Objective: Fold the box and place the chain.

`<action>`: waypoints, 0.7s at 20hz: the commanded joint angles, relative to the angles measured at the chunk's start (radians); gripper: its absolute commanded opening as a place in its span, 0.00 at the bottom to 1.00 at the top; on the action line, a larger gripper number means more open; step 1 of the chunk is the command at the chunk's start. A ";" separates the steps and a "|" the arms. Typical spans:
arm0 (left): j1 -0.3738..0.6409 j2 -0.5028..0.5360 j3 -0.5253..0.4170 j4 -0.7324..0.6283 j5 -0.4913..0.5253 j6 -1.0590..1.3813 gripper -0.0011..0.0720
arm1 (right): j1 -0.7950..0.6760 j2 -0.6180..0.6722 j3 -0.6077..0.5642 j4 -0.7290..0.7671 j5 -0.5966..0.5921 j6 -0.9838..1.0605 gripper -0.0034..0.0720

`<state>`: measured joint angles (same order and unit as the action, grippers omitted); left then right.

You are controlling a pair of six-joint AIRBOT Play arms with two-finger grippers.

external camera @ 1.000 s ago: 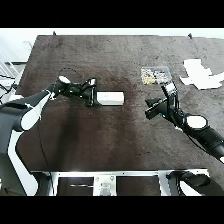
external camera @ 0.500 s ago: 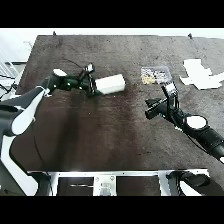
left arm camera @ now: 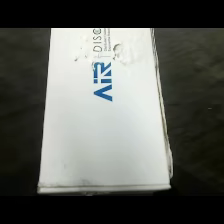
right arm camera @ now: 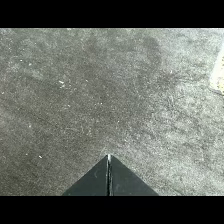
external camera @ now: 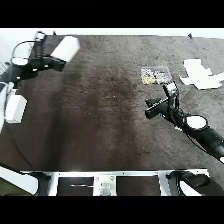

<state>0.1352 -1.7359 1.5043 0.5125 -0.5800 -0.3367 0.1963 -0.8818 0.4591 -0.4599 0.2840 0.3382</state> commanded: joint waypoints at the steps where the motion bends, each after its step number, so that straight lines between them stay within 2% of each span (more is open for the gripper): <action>1: 0.147 0.010 0.001 0.161 0.023 -0.212 0.03 | 0.000 0.001 -0.001 0.000 0.000 0.003 0.06; 4: 0.245 0.002 0.001 0.169 0.043 -0.225 0.03 | 0.000 0.001 -0.001 0.000 0.000 0.013 0.06; 8: 0.320 -0.055 0.005 0.169 0.076 -0.224 0.03 | 0.000 0.000 -0.001 0.000 0.000 0.022 0.06; 14: 0.338 -0.211 0.090 0.170 0.061 -0.223 0.03 | 0.000 0.000 -0.001 0.001 -0.001 0.022 0.06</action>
<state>0.4591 -1.8828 1.5581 0.6773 -0.5220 -0.5549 0.1963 -0.8818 0.4591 -0.4595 0.2836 0.3584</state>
